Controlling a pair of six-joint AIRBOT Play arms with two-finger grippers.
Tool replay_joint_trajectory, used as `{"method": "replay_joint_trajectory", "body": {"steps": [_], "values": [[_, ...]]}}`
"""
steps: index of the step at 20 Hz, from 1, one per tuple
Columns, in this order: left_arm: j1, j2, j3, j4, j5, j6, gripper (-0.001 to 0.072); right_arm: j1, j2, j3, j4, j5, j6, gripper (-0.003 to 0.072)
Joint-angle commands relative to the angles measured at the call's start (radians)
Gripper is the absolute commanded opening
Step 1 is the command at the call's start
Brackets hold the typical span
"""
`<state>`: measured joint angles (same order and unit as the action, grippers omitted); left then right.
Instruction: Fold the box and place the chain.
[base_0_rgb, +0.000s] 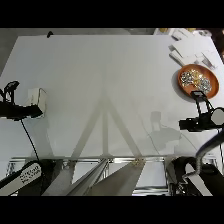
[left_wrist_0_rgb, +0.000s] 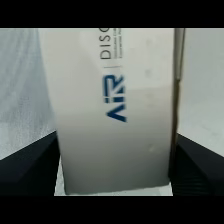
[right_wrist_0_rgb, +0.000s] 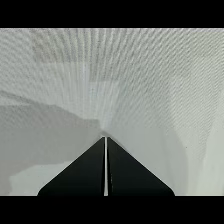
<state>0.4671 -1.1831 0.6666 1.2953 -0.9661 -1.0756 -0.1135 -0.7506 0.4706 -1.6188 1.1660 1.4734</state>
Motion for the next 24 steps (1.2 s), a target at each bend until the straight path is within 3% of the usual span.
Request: {"method": "replay_joint_trajectory", "body": {"steps": [1,5,9,19,24], "values": [[0.001,-0.017,0.000,0.001,-0.002,0.002,0.0687,-0.001,0.001,0.000,0.000,0.000,0.000,0.0014],[0.000,-0.009,0.000,0.003,-0.018,-0.006,0.0688,-0.001,0.001,0.000,0.000,0.000,0.000,0.0014],[-0.002,0.062,0.000,0.003,-0.018,-0.010,0.0687,-0.001,0.001,0.000,0.000,0.000,0.000,0.0014],[-0.045,0.362,0.000,0.005,-0.003,-0.003,0.0686,-0.001,0.001,0.000,0.000,0.000,0.000,0.0014],[-0.070,0.323,0.000,0.008,0.124,-0.002,0.0692,-0.001,0.001,0.000,0.000,0.000,0.000,0.0014]]}}
